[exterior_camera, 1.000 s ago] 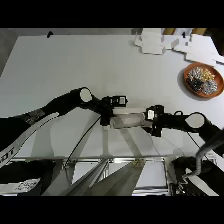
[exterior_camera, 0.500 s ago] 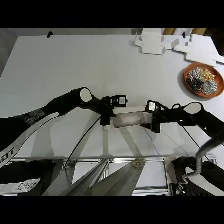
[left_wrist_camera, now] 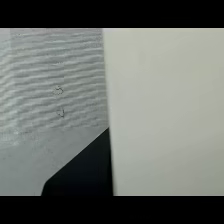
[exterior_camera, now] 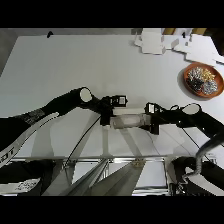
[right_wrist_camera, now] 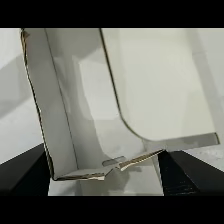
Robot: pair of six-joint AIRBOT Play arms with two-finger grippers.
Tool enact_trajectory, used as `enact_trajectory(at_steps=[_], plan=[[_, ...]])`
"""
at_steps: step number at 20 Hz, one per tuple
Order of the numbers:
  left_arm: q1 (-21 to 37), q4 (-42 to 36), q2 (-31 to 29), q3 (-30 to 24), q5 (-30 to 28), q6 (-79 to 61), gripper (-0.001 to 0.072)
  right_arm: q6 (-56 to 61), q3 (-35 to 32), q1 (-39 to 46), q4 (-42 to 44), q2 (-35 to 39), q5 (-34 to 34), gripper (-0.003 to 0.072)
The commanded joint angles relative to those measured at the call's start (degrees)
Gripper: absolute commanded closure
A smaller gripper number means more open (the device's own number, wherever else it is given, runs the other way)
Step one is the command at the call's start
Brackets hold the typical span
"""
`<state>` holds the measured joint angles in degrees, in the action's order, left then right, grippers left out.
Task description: Fold the box and place the chain.
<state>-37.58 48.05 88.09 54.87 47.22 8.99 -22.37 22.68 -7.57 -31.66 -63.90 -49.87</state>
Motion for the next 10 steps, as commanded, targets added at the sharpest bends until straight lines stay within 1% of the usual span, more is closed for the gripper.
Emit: enact_trajectory(at_steps=[1, 4, 7, 10], plan=[[0.0, 0.0, 0.0, 0.0, 0.0, 0.1, 0.0698, -0.2, -1.2, -0.8, 0.1, 0.0, -0.3, 0.0049], [0.0, 0.0, 0.0, 0.0, -0.1, 0.1, 0.0698, -0.2, -1.2, -2.7, 0.9, 0.0, -0.3, 0.0049], [0.0, 0.0, 0.0, 0.0, 0.0, 0.1, 0.0698, -0.2, -1.2, -2.7, 0.9, -0.1, -0.1, 0.0049], [0.0, 0.0, 0.0, 0.0, -0.1, 0.1, 0.0698, -0.2, -1.2, -2.7, 1.0, -1.9, -0.1, 0.0049]])
